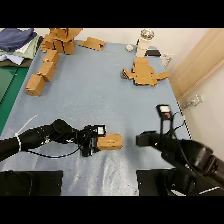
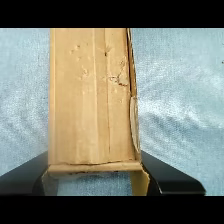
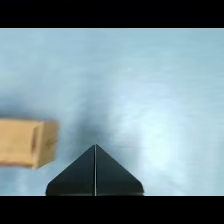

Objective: Fold the box.

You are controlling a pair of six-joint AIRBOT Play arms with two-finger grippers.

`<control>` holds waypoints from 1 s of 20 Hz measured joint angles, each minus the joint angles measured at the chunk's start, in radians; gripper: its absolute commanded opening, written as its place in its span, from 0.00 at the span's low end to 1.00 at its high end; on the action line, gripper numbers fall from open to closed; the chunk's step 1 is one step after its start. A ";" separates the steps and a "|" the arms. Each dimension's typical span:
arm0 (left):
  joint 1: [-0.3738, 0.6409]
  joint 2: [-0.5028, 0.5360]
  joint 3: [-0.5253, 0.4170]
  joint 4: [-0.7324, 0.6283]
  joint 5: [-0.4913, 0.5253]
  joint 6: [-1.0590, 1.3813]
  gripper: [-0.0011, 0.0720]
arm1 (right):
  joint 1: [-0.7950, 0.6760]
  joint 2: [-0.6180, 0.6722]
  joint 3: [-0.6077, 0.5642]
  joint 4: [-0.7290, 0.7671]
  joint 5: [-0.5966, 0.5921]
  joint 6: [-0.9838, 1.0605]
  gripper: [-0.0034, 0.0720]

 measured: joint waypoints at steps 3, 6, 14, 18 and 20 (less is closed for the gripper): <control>0.000 0.000 0.000 0.000 0.000 0.000 0.51 | -0.137 -0.106 0.089 -0.022 -0.082 -0.013 0.05; 0.000 0.000 0.000 0.000 0.000 0.000 0.51 | -0.256 -0.253 0.166 0.055 -0.063 -0.073 0.05; 0.000 0.000 0.001 -0.008 0.000 0.000 0.51 | -0.336 -0.504 0.238 0.224 0.106 -0.150 0.05; 0.000 0.000 0.001 -0.017 0.000 0.000 0.51 | -0.341 -0.526 0.242 0.239 0.127 -0.156 0.05; 0.000 0.000 0.002 -0.021 -0.002 -0.008 0.51 | -0.342 -0.530 0.243 0.241 0.134 -0.157 0.05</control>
